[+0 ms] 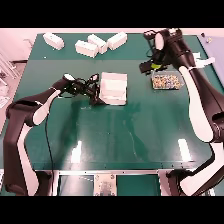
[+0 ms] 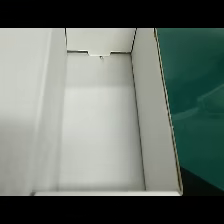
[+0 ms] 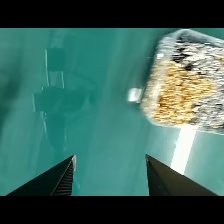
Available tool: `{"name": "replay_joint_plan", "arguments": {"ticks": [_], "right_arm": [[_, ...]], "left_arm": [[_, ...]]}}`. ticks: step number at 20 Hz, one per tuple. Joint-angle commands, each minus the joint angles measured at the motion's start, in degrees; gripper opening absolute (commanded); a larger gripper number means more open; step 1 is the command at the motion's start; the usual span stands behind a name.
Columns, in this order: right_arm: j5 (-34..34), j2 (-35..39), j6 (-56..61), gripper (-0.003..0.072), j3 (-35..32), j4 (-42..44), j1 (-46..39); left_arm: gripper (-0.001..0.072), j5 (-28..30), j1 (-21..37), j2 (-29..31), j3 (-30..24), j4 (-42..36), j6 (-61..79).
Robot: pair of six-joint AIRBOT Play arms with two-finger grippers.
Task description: Fold the box and place the chain.
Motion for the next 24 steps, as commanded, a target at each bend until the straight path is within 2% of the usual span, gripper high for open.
{"name": "replay_joint_plan", "arguments": {"ticks": [1,4,7,13,17,23,24], "right_arm": [[-3.0,0.3,-3.5,0.0515,-2.1,-0.3,-6.0],[-8.4,0.3,-4.3,0.0515,-5.7,0.9,-10.4],[-14.3,0.3,-4.4,0.0515,-8.7,6.3,-13.2],[-21.7,0.2,-4.5,0.0515,-14.2,6.8,-14.5],[-22.3,-0.6,-4.5,0.0513,-17.2,6.7,-14.6],[-22.2,-2.5,-4.5,0.0507,-17.2,8.4,-14.4],[-22.3,-2.5,-4.5,0.0446,-17.2,8.8,-14.4]], "left_arm": [[0.0592,0.0,0.1,0.0,0.0,0.0,0.0],[0.0592,0.0,0.1,0.0,0.0,0.0,0.0],[0.0592,0.0,0.1,0.0,0.0,0.0,0.0],[0.0592,0.0,0.1,0.0,0.0,0.0,0.0],[0.0592,0.0,0.1,0.0,0.0,0.0,0.0],[0.0592,0.0,0.1,0.0,0.0,0.0,0.0],[0.0592,0.0,0.1,0.0,0.0,0.0,0.0]]}}
